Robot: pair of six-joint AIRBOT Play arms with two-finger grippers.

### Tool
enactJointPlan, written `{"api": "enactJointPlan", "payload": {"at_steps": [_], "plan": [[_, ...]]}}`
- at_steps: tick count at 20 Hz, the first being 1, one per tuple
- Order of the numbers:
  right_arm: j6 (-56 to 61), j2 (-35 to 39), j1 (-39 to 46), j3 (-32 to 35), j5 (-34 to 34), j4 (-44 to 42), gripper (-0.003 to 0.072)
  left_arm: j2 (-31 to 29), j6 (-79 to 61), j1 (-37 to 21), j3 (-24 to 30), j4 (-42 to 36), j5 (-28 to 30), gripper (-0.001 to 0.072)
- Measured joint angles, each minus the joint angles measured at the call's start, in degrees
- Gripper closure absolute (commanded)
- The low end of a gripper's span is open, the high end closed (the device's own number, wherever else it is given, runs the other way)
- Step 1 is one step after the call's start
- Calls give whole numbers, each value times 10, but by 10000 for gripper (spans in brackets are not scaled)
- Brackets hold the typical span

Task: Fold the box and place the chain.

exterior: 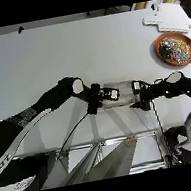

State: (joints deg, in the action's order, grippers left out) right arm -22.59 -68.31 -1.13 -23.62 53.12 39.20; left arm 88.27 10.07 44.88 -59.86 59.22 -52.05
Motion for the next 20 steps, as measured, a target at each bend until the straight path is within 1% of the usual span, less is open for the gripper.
{"api": "enactJointPlan", "payload": {"at_steps": [3,4,5,6,7,9,10,14,15,17,19,20], "plan": [[0,0,0,0,0,0,343,6,-1,3,0,-16,18,522],[0,0,0,0,0,0,343,8,-1,5,0,-22,28,537],[0,0,0,0,0,0,343,11,-2,8,0,-29,36,581],[0,0,0,0,0,0,343,14,-3,11,0,-38,46,577],[0,0,0,0,0,0,343,17,-3,14,0,-44,52,560],[0,0,0,0,0,0,343,23,-3,19,0,-55,63,427],[0,0,0,0,0,0,343,24,-3,21,0,-59,67,413],[0,0,0,0,0,0,343,24,-2,25,0,-65,70,415],[0,0,0,0,0,0,343,21,0,25,0,-66,68,421],[0,0,0,0,0,0,343,11,4,21,0,-67,57,462],[0,0,0,0,0,0,343,-7,26,14,0,-63,40,473],[0,0,0,0,0,0,343,-18,48,9,0,-56,30,584]]}}
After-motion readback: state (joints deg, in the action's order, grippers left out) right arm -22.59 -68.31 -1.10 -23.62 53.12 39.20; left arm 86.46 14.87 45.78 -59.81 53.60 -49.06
